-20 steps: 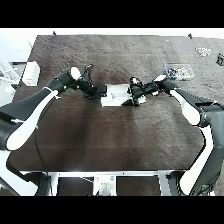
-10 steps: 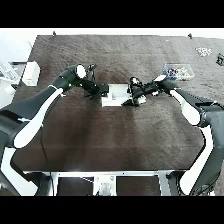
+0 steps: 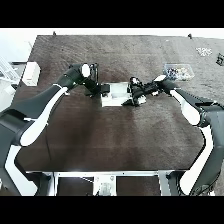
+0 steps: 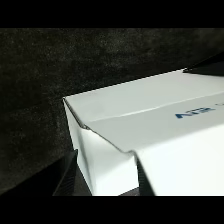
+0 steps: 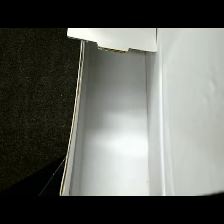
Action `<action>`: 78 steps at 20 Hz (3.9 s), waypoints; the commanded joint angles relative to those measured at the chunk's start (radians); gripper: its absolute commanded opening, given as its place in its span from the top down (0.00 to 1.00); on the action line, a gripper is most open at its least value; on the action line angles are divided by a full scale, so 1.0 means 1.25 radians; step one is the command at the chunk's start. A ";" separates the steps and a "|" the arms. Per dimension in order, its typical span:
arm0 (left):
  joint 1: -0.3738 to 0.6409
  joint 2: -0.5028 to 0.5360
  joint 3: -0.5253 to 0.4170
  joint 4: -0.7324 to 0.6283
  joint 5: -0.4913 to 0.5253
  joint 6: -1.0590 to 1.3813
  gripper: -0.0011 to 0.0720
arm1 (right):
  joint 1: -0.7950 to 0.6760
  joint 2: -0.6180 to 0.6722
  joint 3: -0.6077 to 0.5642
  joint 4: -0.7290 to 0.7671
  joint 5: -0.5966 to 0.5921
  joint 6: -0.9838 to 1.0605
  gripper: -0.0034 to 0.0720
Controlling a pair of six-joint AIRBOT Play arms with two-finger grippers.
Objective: Fold the box and place the chain.
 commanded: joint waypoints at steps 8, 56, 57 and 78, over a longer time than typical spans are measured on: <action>-0.030 -0.047 0.085 0.101 -0.107 -0.033 0.43 | 0.000 0.000 0.000 0.000 0.000 0.000 0.33; -0.075 -0.181 0.259 0.202 -0.254 -0.063 0.89 | 0.000 0.000 0.000 0.000 0.000 0.000 0.33; -0.075 -0.181 0.259 0.201 -0.251 -0.061 0.89 | 0.000 0.000 0.000 0.000 0.000 0.000 0.33; -0.023 -0.005 0.264 0.162 -0.331 0.292 0.23 | 0.000 0.000 0.000 0.000 0.000 0.000 0.33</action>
